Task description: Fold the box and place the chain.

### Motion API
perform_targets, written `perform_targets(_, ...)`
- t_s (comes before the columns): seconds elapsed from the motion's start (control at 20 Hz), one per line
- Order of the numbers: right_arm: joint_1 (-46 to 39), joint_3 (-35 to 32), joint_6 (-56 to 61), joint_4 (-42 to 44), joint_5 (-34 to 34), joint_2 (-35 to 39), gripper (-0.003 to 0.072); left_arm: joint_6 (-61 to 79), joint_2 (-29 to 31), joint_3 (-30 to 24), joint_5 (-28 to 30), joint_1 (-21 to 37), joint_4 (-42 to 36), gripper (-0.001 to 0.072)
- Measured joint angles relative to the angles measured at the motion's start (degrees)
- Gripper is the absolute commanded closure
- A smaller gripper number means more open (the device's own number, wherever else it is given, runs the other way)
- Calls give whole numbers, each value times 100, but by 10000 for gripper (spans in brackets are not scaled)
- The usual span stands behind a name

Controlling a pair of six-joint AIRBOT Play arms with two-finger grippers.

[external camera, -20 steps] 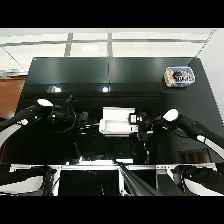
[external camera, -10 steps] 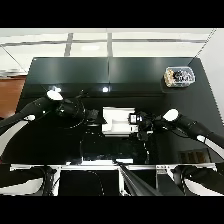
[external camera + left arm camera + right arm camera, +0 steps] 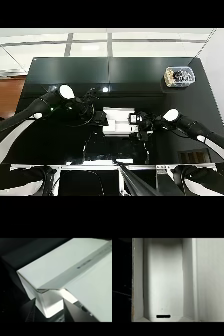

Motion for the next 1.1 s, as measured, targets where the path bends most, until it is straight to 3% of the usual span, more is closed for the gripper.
perform_targets(0.65, 0, 0, -2, 17, 7, 0, 620, -2144, -7, 101, 461, -763, 2059, 310)
perform_targets(1.1, 0, 0, -4, -22, -9, 0, 621, -3875, -245, 444, 393, -1698, 3471, 311)
